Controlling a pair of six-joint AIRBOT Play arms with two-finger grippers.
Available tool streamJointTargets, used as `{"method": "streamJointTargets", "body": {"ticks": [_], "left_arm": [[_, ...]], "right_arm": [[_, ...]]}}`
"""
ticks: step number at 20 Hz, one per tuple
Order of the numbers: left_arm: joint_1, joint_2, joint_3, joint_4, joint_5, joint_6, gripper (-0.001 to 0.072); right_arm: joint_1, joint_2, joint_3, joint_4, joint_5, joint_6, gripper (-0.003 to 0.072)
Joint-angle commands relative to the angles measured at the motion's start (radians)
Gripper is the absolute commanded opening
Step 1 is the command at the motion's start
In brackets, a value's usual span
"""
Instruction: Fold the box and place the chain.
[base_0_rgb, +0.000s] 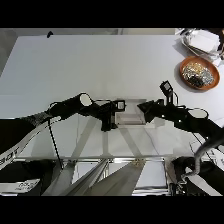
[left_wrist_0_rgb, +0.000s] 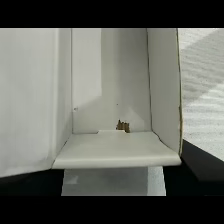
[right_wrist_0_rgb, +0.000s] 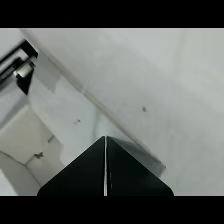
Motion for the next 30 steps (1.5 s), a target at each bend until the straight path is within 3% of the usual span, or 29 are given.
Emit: {"method": "streamJointTargets", "body": {"ticks": [1,6,9,10,11,12,14,15,16,19,25,30], "left_arm": [[0.0,0.001,0.0,0.0,0.0,-0.002,0.0132],[0.0,0.001,0.0,0.0,0.0,-0.002,0.0132],[0.0,0.001,0.0,-0.001,0.0,-0.002,0.0132],[0.0,0.001,0.0,0.0,0.0,-0.002,0.0132],[0.0,0.001,0.0,-0.001,-0.001,-0.002,0.0132],[0.0,0.001,0.0,-0.001,0.0,-0.002,0.0132],[0.0,0.001,0.0,0.0,-0.001,-0.002,0.0132],[0.0,0.001,0.0,-0.001,0.0,-0.002,0.0132],[0.0,0.001,0.0,-0.001,0.0,-0.002,0.0132],[0.0,0.001,0.0,-0.001,0.0,-0.002,0.0132],[0.0,0.001,0.0,-0.001,-0.001,-0.002,0.0132],[0.0,0.001,0.0,-0.001,0.0,-0.002,0.0132]], "right_arm": [[0.0,0.138,0.002,-0.152,0.024,-0.001,0.0016],[0.0,0.332,0.002,-0.725,0.055,0.003,0.0014],[0.0,0.355,0.002,-0.988,0.105,0.002,0.0015],[0.0,0.342,0.002,-1.044,0.131,-0.006,0.0127],[0.0,0.323,0.002,-1.056,0.135,-0.024,0.0425],[0.001,0.3,0.002,-1.039,0.116,-0.045,0.0625],[0.001,0.25,0.002,-0.943,0.048,-0.084,0.06],[0.001,0.221,0.002,-0.91,0.026,-0.107,0.0474],[0.001,0.196,0.002,-0.906,0.027,-0.128,0.0429],[0.001,0.13,0.002,-0.905,0.042,-0.142,0.0428],[0.027,0.077,0.002,-0.863,0.045,-0.161,0.0293],[0.059,0.037,0.002,-0.83,0.003,-0.168,0.0259]]}}
